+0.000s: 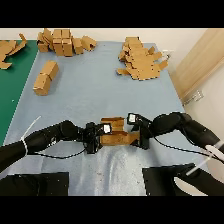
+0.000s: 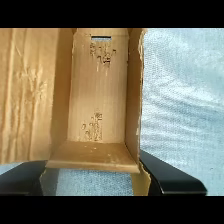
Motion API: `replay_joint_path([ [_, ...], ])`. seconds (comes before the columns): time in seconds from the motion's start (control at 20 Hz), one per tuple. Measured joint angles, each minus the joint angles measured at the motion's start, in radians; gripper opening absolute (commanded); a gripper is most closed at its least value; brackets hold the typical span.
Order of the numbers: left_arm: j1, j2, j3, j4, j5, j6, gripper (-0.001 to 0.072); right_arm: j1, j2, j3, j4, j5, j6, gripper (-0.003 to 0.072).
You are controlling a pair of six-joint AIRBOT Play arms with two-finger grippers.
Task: Fold the box.
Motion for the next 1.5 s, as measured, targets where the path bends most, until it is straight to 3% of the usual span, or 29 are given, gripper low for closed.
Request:
replay_joint_path([
  [0.3,0.0,0.0,0.0,0.0,-0.002,0.0,0.0562,-0.017,0.173,-0.008,0.18,-0.1,0.547,0.0701],
  [0.35,0.0,0.0,0.0,0.0,-0.002,0.0,0.0563,-0.018,0.19,-0.015,0.206,-0.097,0.659,0.0639],
  [0.55,0.0,0.0,0.0,0.0,-0.003,0.0,0.0562,-0.018,0.245,-0.089,0.28,-0.049,0.958,0.0223],
  [0.6,0.0,0.0,0.0,0.0,-0.003,0.0,0.0562,-0.018,0.253,-0.114,0.297,-0.035,1.023,0.0166],
  [0.65,0.0,0.0,0.0,0.0,-0.003,0.0,0.0562,-0.018,0.257,-0.132,0.31,-0.021,1.075,0.0],
  [0.85,0.0,0.0,0.0,0.0,-0.003,0.0,0.0563,-0.021,0.245,-0.158,0.365,0.042,1.168,0.0003],
  [1.0,0.0,0.0,0.0,0.0,-0.003,0.0,0.0563,-0.056,0.171,-0.124,0.44,0.056,1.075,0.0001],
  [1.25,0.0,0.0,0.0,0.0,-0.003,0.0,0.0562,-0.171,-0.117,-0.028,0.724,-0.055,0.69,0.0002],
  [1.5,0.0,0.0,0.0,0.0,-0.003,0.001,0.0562,-0.21,-0.411,0.069,0.779,-0.151,0.45,0.0002],
])
